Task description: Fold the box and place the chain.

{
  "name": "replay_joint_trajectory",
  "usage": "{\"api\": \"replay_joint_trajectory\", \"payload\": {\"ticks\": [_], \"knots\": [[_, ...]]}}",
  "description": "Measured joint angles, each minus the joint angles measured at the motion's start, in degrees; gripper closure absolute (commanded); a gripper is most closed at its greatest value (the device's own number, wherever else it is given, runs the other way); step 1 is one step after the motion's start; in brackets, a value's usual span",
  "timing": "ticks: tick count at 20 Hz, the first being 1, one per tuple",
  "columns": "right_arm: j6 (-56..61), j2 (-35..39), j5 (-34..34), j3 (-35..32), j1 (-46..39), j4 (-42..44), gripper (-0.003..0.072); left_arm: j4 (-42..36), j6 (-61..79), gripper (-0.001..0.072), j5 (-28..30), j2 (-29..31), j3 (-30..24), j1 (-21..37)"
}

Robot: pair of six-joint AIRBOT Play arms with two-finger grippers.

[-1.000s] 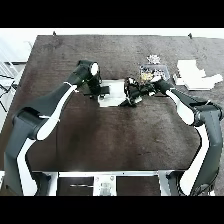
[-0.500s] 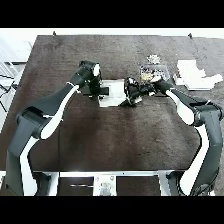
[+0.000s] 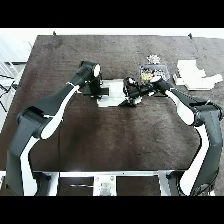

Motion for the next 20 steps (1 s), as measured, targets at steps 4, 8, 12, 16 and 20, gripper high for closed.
{"api": "replay_joint_trajectory", "payload": {"ticks": [4,8,12,16,20], "knots": [[-0.1,0.0,-0.2,0.0,-0.1,-0.3,0.011,0.0,1.7,0.0159,0.3,0.0,0.6,0.1],[-0.1,0.0,-0.2,0.0,-0.1,-0.2,0.011,-1.0,5.2,0.0031,-1.3,0.7,1.8,0.2],[-0.1,0.0,-0.2,0.0,-0.1,-0.2,0.011,-0.8,7.3,0.0033,-2.7,3.5,2.1,0.1],[0.0,0.0,-0.2,0.0,-0.1,-0.2,0.011,0.9,9.6,0.0034,-3.4,7.8,1.6,0.2],[0.0,0.0,-0.2,0.0,-0.1,-0.2,0.011,1.4,13.9,0.0034,-1.2,14.0,-1.4,0.1]]}}
